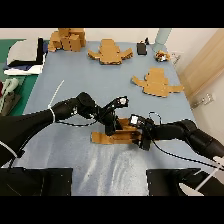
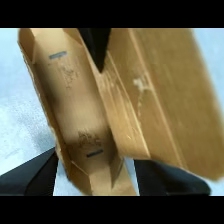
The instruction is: Fold the box.
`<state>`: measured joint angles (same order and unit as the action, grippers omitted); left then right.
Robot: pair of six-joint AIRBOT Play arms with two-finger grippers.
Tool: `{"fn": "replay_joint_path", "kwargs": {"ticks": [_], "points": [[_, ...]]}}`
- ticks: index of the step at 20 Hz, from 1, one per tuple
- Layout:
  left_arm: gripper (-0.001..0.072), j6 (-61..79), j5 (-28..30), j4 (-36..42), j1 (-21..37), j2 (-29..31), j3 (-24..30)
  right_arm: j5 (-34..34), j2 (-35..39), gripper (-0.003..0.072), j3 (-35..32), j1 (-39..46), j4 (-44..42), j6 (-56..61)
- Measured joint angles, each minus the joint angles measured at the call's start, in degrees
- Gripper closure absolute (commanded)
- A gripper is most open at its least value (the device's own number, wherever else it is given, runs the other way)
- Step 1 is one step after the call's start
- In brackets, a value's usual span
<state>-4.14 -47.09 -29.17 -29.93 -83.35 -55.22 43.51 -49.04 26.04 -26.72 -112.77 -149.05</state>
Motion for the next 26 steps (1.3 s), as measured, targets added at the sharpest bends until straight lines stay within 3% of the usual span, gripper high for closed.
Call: {"fn": "replay_joint_path", "kwargs": {"ticks": [26], "points": [[0.0697,0.0,0.02,0.0,0.0,0.0,0.0,3.41,-8.48,-0.0034,0.22,8.63,-11.17,-22.49]]}}
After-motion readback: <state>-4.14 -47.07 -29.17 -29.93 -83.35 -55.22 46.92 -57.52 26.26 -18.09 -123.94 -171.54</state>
